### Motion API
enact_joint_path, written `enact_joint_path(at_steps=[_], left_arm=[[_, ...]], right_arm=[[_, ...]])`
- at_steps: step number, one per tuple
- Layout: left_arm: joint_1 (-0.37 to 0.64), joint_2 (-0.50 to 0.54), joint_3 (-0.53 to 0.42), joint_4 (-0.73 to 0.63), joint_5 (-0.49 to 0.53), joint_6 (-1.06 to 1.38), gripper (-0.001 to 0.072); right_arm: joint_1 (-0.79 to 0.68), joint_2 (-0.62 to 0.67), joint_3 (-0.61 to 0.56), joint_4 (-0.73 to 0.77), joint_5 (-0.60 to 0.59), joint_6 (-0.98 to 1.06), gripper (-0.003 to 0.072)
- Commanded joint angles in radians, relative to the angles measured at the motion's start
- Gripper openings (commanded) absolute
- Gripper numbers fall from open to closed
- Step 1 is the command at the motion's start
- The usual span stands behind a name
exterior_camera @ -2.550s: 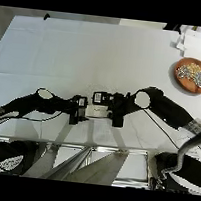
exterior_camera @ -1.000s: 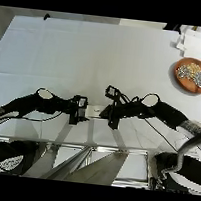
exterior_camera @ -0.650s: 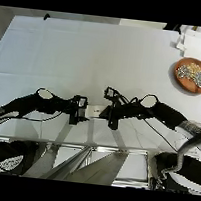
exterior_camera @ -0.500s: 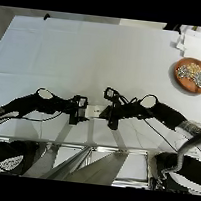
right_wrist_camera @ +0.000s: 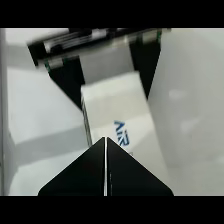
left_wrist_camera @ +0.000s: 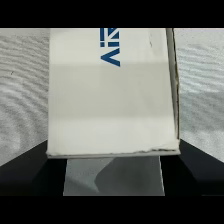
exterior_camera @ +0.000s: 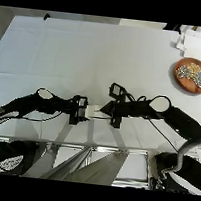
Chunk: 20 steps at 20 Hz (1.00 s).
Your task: Fold the box and place the chain.
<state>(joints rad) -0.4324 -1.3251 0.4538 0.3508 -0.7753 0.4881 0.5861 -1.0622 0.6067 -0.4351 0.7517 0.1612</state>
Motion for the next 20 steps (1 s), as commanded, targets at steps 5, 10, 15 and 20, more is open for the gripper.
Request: enact_joint_path(at_steps=[5, 10, 15, 20], left_arm=[[0.001, 0.0, 0.0, 0.001, 0.001, 0.002, 0.0254], [0.001, 0.001, 0.0, 0.001, 0.0, 0.002, 0.0255], [0.001, 0.001, 0.0, 0.001, 0.0, 0.002, 0.0254], [0.001, 0.001, 0.0, 0.001, 0.0, 0.002, 0.0254]], right_arm=[[-0.017, 0.364, 0.001, -1.051, 0.05, 1.178, 0.0015], [-0.354, 0.338, 0.0, -1.276, 0.609, 1.284, 0.0016], [-0.658, 0.28, -0.001, -1.073, 0.641, 1.221, 0.0015], [-0.737, 0.2, -0.067, -1.066, 0.679, 1.232, 0.0015]])
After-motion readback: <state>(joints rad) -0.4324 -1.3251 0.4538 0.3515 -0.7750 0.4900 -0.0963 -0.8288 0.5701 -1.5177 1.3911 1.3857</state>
